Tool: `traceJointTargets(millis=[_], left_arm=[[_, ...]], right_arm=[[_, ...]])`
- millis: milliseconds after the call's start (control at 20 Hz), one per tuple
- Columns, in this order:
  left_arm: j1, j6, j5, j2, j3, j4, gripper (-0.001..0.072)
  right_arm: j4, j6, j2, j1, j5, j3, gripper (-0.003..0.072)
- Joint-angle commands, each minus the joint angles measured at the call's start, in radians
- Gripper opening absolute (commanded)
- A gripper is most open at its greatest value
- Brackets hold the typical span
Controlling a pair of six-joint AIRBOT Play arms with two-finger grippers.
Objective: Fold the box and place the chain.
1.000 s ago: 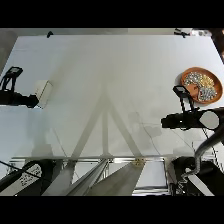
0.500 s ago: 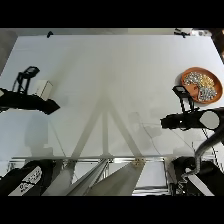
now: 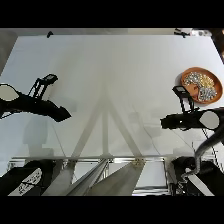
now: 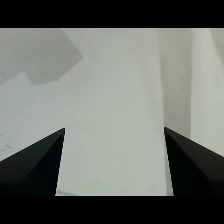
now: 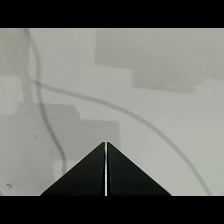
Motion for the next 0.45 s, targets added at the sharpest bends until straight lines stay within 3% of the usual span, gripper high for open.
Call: traceJointTargets(millis=[0,400], left_arm=[[-0.005,0.0,-0.005,-0.001,-0.001,-0.008,0.0691],[-0.005,0.0,-0.005,-0.001,-0.001,-0.008,0.0691]], right_arm=[[-0.12,0.115,0.0,-0.001,0.028,0.0,0.0008],[-0.179,0.168,0.0,-0.001,0.04,0.0,0.0008]])
